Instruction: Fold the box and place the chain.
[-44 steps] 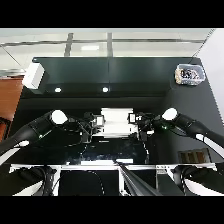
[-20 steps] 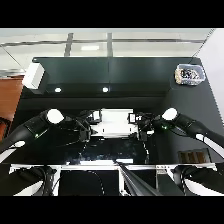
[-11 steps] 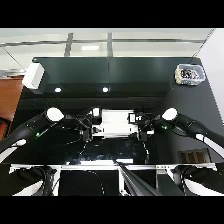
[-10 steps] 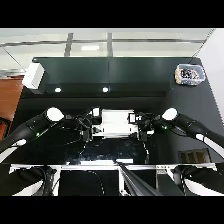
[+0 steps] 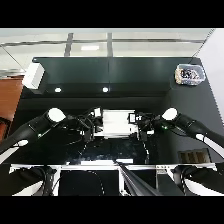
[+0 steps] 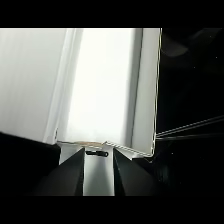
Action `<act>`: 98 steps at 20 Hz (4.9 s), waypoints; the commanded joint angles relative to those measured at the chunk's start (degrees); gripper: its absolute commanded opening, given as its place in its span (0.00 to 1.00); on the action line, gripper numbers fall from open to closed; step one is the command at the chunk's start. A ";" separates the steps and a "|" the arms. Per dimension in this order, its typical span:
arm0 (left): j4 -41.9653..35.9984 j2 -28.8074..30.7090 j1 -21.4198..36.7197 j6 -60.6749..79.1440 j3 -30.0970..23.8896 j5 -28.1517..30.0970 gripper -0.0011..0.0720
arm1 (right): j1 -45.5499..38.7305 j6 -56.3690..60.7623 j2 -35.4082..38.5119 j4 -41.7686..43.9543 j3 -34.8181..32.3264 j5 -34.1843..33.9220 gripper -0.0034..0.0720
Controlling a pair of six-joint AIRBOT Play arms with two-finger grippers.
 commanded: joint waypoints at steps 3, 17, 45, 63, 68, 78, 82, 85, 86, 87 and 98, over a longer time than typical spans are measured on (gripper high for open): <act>-4.68 -3.28 -1.49 1.33 0.00 2.58 0.31 | 0.04 0.04 -0.02 0.07 0.02 0.00 0.37; -7.91 -4.52 -1.49 3.43 0.00 2.82 0.20 | 0.04 0.04 -0.02 0.07 0.02 0.00 0.37; 14.86 4.11 -0.76 -13.22 0.00 0.33 0.05 | 0.04 0.04 -0.02 0.07 0.02 0.00 0.37; 7.74 -2.71 37.16 -71.87 -3.69 -21.97 0.05 | 0.04 0.04 -0.02 0.07 0.02 0.00 0.37; -5.46 -11.76 28.85 -65.31 -3.08 -18.03 0.05 | 0.04 0.04 -0.02 0.07 0.02 0.00 0.37; -4.59 -12.70 23.54 -57.00 2.82 -24.46 0.80 | 0.04 0.04 -0.02 0.07 0.02 0.00 0.37; -5.16 -12.70 23.45 -57.02 3.10 -25.51 0.98 | 0.04 0.04 -0.02 0.07 0.02 0.00 0.37; -4.52 -12.68 21.51 -57.05 4.92 -26.08 0.98 | 0.04 0.04 -0.02 0.07 0.02 -0.02 0.37; -4.35 -12.68 20.61 -57.07 5.81 -26.05 0.98 | 0.04 0.04 -0.02 0.07 0.02 -0.02 0.37; -4.04 -12.68 19.50 -57.22 6.86 -25.90 0.98 | 0.04 0.04 -0.02 0.07 0.02 0.00 0.37; 12.02 -12.61 6.86 -75.52 15.23 -17.51 0.98 | 0.04 0.04 -0.02 0.07 0.02 0.00 0.37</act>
